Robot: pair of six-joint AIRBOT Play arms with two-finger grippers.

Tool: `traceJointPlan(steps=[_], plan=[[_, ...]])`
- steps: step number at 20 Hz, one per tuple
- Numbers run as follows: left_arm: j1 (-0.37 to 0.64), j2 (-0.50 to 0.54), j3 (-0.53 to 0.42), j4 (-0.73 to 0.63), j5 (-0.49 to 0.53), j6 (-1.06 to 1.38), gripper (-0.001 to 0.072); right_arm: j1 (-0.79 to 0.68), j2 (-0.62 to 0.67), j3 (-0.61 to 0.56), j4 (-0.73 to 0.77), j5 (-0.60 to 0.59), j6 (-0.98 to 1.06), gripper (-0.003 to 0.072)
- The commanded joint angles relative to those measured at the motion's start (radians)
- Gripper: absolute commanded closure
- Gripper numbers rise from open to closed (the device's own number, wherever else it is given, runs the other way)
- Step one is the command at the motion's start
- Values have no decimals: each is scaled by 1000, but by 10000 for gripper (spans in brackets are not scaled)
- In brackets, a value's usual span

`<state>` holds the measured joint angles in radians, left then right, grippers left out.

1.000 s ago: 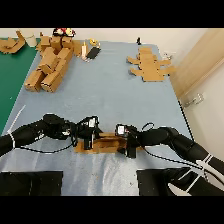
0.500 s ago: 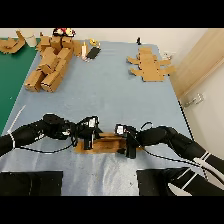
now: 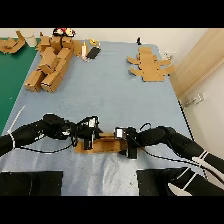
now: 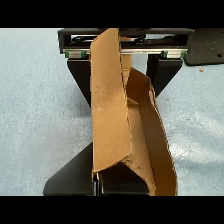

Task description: Fold the box.

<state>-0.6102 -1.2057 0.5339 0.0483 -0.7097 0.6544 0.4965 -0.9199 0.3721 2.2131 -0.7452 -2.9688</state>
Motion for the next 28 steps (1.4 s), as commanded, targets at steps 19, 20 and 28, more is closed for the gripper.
traceJointPlan(steps=[19,20,28], plan=[[1,-1,1,0,0,0,697,0,-40,40,-30,-35,-35,-25],[1,-1,1,0,0,0,697,0,-48,50,-31,-43,-35,-25],[1,-1,1,0,0,0,697,0,-69,55,-56,-77,-35,-22]])
